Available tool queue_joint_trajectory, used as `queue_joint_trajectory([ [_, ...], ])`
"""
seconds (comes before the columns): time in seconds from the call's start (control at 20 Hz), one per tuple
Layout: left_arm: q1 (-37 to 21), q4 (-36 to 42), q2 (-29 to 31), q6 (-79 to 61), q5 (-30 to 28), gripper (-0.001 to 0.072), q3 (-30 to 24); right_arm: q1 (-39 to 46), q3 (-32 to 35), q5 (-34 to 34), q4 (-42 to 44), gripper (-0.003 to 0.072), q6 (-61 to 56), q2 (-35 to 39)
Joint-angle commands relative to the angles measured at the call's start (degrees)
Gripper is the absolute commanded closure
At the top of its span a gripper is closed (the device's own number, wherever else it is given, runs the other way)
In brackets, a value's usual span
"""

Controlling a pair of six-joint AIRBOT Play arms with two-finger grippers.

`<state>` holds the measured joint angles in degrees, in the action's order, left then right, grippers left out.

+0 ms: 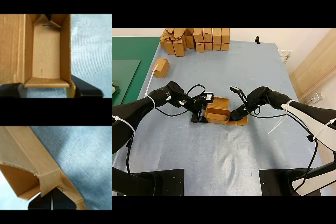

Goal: Fold the box.

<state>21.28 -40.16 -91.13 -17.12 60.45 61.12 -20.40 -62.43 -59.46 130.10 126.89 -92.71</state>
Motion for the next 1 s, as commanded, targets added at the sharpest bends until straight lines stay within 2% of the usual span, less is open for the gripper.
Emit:
queue_joint_trajectory([
  [0.0,0.13,-1.99,-0.04,0.02,0.9,0.0416,0.04,-0.02,0.02,-0.02,0.0,0.0679,-0.02,-0.02],
  [0.15,0.02,-2.78,-0.04,0.42,1.46,0.0432,0.04,0.0,0.02,-0.09,0.0,0.0679,-0.02,-0.02],
  [0.2,0.02,-2.93,-0.04,0.46,1.51,0.0535,0.04,0.0,0.02,-0.13,0.02,0.0679,-0.02,0.0],
  [0.3,0.04,-3.1,-0.04,0.46,1.62,0.0541,0.04,0.13,0.0,-0.57,0.0,0.0676,-0.02,0.07],
  [0.35,0.04,-3.15,-0.04,0.46,1.6,0.054,0.04,0.33,0.02,-1.01,-0.09,0.0566,-0.02,0.31],
  [0.4,0.04,-3.15,-0.04,0.46,1.49,0.0541,0.04,0.46,0.02,-1.42,-0.79,0.0375,-0.04,0.85],
  [0.45,0.04,-3.15,-0.04,0.46,1.49,0.0541,0.04,0.59,0.02,-2.45,-1.53,0.025,-0.02,1.77],
  [0.5,0.04,-3.15,-0.04,0.46,1.46,0.0541,0.04,0.72,0.02,-3.39,-2.93,0.0208,0.13,3.04],
  [0.8,0.04,-3.13,-0.04,0.46,1.44,0.0541,0.04,0.66,0.0,-1.81,-16.63,0.0207,7.28,8.26],
  [0.95,0.04,-3.15,-0.04,0.46,1.42,0.0541,0.04,0.17,0.0,-1.01,-17.2,0.021,11.15,8.63],
])
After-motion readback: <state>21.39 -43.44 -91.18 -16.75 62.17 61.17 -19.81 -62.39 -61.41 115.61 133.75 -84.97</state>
